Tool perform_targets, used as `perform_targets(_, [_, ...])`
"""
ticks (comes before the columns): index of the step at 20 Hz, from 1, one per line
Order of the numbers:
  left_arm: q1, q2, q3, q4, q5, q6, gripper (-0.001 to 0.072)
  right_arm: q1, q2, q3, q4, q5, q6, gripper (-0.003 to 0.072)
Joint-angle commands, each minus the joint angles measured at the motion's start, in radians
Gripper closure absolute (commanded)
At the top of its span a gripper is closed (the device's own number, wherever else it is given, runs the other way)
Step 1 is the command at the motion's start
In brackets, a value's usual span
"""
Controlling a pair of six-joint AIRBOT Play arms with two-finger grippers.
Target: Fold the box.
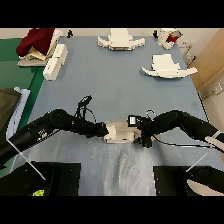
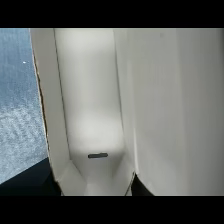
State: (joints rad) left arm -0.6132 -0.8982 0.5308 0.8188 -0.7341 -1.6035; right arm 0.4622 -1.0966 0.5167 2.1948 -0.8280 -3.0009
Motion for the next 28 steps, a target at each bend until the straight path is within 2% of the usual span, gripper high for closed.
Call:
perform_targets(1, [-0.091,-0.009,0.037,0.202,0.035,-0.252,0.031,0.001,0.0,0.001,0.0,0.0,0.0,0.0186])
perform_targets(5, [-0.199,-0.063,0.107,0.414,-0.007,-0.521,0.0311,0.001,0.0,0.001,0.0,0.0,0.0,0.0187])
perform_targets(10, [-0.327,-0.189,0.244,0.673,-0.162,-0.819,0.0311,0.001,0.0,0.001,0.0,0.0,0.0,0.0186])
perform_targets(14, [-0.388,-0.308,0.332,0.701,-0.23,-0.883,0.0311,0.001,0.0,0.001,0.0,0.0,0.0,0.0187])
perform_targets(18, [-0.432,-0.388,0.413,0.784,-0.325,-0.982,0.0311,0.001,0.0,0.001,0.0,0.0,0.0,0.0186])
perform_targets(21, [-0.441,-0.436,0.459,0.792,-0.327,-0.982,0.0331,0.001,0.0,0.001,0.0,0.0,0.0,0.0187])
perform_targets(22, [-0.441,-0.45,0.468,0.792,-0.328,-0.981,0.0389,0.001,0.0,0.001,0.0,0.0,0.0,0.0186])
perform_targets(27, [-0.441,-0.462,0.47,0.79,-0.354,-0.99,0.0389,0.001,0.0,0.001,0.0,0.0,0.0,0.0187])
perform_targets(28, [-0.441,-0.462,0.47,0.79,-0.358,-0.99,0.0414,0.001,0.0,0.001,0.0,0.0,0.0,0.0187])
